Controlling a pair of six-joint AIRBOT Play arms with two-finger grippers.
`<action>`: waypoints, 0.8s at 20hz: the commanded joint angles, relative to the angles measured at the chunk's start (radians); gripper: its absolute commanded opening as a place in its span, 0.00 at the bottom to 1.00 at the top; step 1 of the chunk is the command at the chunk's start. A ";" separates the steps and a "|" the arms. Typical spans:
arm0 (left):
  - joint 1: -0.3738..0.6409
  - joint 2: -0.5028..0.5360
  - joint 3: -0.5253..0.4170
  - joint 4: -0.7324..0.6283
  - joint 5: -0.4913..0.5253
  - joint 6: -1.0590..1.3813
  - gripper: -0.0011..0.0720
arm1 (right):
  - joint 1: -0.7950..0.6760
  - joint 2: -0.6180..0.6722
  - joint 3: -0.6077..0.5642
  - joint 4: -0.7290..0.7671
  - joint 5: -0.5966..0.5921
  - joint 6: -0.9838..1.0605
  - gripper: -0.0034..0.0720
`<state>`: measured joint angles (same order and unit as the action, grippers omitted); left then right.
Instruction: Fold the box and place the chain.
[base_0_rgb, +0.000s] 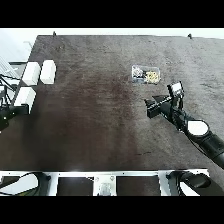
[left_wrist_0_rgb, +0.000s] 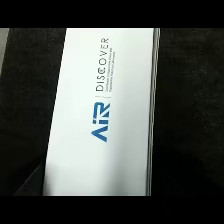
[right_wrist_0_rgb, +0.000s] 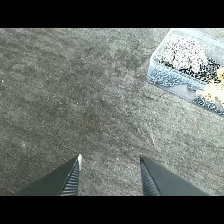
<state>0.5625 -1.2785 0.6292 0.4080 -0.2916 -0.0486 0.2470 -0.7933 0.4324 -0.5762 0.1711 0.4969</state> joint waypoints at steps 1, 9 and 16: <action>0.000 0.036 0.001 0.045 -0.078 -0.014 1.00 | 0.000 0.000 0.000 0.000 0.000 0.001 0.77; 0.000 0.194 0.001 0.270 -0.037 -0.162 1.00 | -0.001 0.001 0.005 0.000 0.000 0.001 0.84; -0.007 0.405 0.122 0.005 -0.424 -0.148 0.04 | -0.001 0.176 0.010 0.077 0.000 0.002 0.06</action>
<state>0.5579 -0.9394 0.7090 0.5678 -0.5369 -0.2222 0.2466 -0.6964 0.4408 -0.5438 0.1711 0.4995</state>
